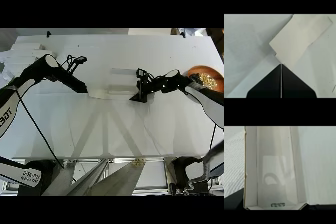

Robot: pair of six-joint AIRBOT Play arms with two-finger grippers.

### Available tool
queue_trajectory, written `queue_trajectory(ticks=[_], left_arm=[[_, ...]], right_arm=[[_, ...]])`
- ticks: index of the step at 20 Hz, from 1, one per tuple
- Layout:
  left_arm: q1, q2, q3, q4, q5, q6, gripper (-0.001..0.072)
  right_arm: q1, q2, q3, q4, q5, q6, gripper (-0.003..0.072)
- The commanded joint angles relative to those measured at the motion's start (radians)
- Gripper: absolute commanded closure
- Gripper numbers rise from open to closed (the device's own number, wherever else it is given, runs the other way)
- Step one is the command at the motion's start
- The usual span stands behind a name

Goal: Fold the box and place the chain.

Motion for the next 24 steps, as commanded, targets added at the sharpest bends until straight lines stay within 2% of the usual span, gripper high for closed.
queue_trajectory(ticks=[1, 7, 13, 17, 20, 24], left_arm=[[-0.012, -0.004, -0.003, -0.023, 0.014, -0.014, 0.0698], [-0.007, -0.003, -0.003, 0.042, 0.014, -0.014, 0.0698], [0.034, -0.008, -0.003, -0.003, 0.013, -0.018, 0.0702], [0.013, -0.066, -0.003, -0.101, 0.006, -0.016, 0.0702], [-0.019, -0.090, -0.003, -0.122, 0.006, 0.004, 0.0702], [-0.018, -0.079, -0.003, -0.286, 0.006, 0.056, 0.0702]], right_arm=[[0.000, 0.000, 0.000, 0.000, 0.000, 0.000, 0.0194], [0.000, 0.000, 0.000, 0.000, 0.000, 0.000, 0.0194], [0.000, 0.000, 0.000, 0.000, 0.000, 0.000, 0.0194], [0.000, 0.000, 0.000, 0.000, 0.000, 0.000, 0.0194], [0.000, 0.000, 0.000, 0.000, 0.000, 0.000, 0.0194], [0.000, 0.000, 0.000, 0.000, 0.000, 0.000, 0.0194]])
